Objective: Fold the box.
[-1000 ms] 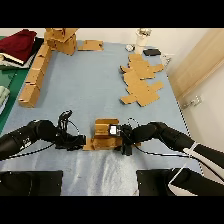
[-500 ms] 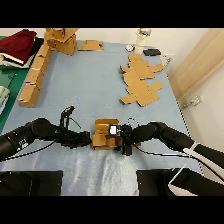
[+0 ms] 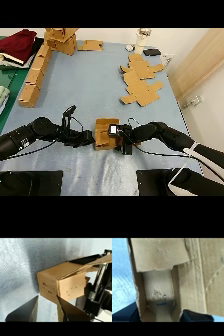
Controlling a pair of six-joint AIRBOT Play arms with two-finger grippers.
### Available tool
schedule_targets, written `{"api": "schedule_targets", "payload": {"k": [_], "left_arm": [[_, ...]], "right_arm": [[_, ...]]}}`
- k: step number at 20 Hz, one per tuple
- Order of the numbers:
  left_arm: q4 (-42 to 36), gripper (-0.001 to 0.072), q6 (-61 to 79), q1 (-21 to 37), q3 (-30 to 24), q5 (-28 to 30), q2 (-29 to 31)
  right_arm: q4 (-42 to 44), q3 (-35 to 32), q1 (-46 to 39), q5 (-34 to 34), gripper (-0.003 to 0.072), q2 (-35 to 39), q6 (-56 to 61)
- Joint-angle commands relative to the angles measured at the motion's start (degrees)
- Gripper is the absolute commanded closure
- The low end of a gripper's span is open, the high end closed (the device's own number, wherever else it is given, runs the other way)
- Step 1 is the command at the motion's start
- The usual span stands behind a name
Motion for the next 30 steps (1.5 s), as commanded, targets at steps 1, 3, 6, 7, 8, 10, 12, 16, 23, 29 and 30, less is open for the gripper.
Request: {"api": "schedule_targets", "payload": {"k": [1, 3, 6, 7, 8, 10, 12, 16, 23, 29, 30], "left_arm": [[0.8, 0.0358, -0.1, 0.1, 0.0, 0.2, 0.0], [3.3, 0.0358, -2.0, 0.1, 0.0, 0.2, 0.0], [5.2, 0.0358, -3.4, 0.1, 0.0, 0.3, 0.0], [5.2, 0.0358, -3.5, 0.1, 0.0, 0.7, 0.0], [5.2, 0.0358, -3.8, 0.1, 0.0, 1.2, 0.0], [5.4, 0.0358, -4.5, 0.1, 0.1, 1.7, 0.0], [5.6, 0.0358, -4.5, 0.1, 0.4, 1.6, 0.0], [7.5, 0.0358, -6.1, 1.2, 1.5, 1.1, 0.0], [5.1, 0.0245, -2.3, 2.4, 2.7, -4.0, 0.0], [2.5, 0.0221, 0.0, -0.6, 2.7, -1.9, -0.4], [2.5, 0.0221, 0.0, -0.9, 2.7, -1.7, -0.9]], "right_arm": [[0.1, 0.0, 0.0, 0.0, 0.0128, 0.0, -0.1], [0.1, 0.0, 0.0, 0.0, 0.0129, 0.0, -0.1], [0.1, 0.0, 0.0, 0.0, 0.0129, 0.0, -0.1], [0.1, 0.0, 0.0, 0.0, 0.0129, 0.0, -0.1], [0.1, 0.0, 0.0, 0.0, 0.0129, 0.0, -0.1], [0.1, 0.0, 0.0, 0.0, 0.0129, 0.0, -0.1], [0.1, 0.0, 0.0, 0.0, 0.0129, 0.0, -0.1], [0.1, 0.0, 0.0, 0.0, 0.0129, 0.0, -0.1], [0.1, 0.0, 0.0, 0.0, 0.0129, 0.0, -0.1], [0.1, 0.0, 0.0, 0.0, 0.0129, 0.0, -0.1], [0.1, 0.0, 0.0, 0.0, 0.0129, 0.0, -0.1]]}}
